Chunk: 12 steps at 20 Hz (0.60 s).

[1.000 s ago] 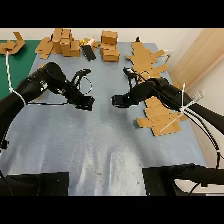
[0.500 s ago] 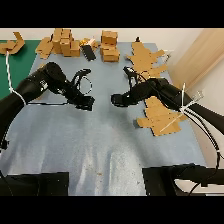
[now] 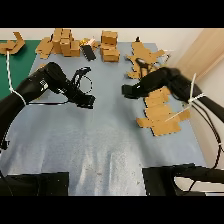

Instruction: Fold the box.

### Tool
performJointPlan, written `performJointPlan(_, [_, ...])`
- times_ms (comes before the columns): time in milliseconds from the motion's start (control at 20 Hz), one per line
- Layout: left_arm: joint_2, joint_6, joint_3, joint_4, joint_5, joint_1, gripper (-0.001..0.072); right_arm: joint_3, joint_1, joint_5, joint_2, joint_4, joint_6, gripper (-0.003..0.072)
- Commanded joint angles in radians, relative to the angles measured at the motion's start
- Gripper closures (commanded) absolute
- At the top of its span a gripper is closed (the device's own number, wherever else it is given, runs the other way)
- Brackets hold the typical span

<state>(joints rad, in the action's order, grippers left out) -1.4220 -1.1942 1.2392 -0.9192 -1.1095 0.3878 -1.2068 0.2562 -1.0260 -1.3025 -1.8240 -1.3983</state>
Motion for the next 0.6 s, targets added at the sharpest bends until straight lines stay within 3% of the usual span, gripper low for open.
performJointPlan(0, [0.000, 0.001, 0.000, 0.000, 0.071, -0.001, 0.0696, -0.112, -0.240, -0.333, -0.001, 0.208, 0.040, 0.0351])
performJointPlan(200, [0.000, 0.001, 0.000, -0.001, 0.090, -0.001, 0.0695, -0.110, -0.545, -0.431, -0.002, 0.333, -0.053, 0.0243])
performJointPlan(550, [0.000, 0.000, 0.000, -0.001, 0.088, -0.001, 0.0695, -0.110, -0.860, -0.407, -0.119, 0.315, -0.378, 0.0239])
